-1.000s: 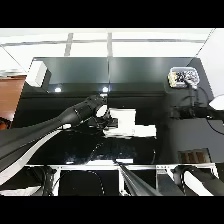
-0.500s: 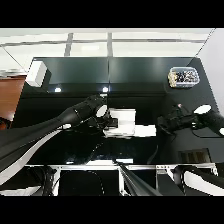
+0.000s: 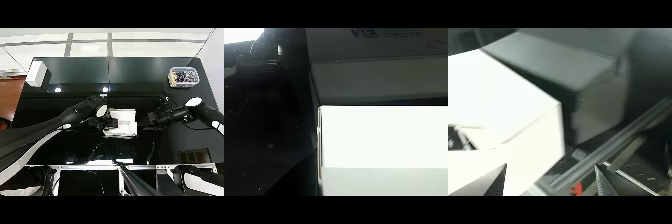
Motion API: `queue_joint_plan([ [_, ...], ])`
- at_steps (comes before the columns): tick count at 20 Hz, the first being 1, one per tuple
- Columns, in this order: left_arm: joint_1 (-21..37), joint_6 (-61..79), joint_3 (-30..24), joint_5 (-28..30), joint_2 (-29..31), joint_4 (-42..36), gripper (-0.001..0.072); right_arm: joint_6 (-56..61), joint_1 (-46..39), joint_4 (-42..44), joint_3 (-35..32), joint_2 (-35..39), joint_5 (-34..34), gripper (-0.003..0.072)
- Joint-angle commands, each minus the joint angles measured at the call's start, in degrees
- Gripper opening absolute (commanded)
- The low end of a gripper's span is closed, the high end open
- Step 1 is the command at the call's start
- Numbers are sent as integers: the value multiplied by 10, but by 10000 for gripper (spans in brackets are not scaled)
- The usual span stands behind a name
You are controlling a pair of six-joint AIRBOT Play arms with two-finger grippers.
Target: Fold the box and place the chain.
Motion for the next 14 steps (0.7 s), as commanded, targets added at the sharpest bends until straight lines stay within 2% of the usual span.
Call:
queue_joint_plan([
  [1,0,0,1,1,0,0,28,-5,13,21,17,-1,30,609],
  [3,0,0,1,1,0,0,28,-5,33,23,19,0,19,608],
  [5,0,0,1,1,0,0,28,-4,59,22,30,0,9,489],
  [6,0,0,1,1,0,0,28,-1,74,18,41,1,2,475],
  [10,0,0,1,1,0,0,28,131,148,-81,97,2,-32,475],
  [14,0,0,1,0,0,0,28,263,210,-194,123,2,-73,475],
])
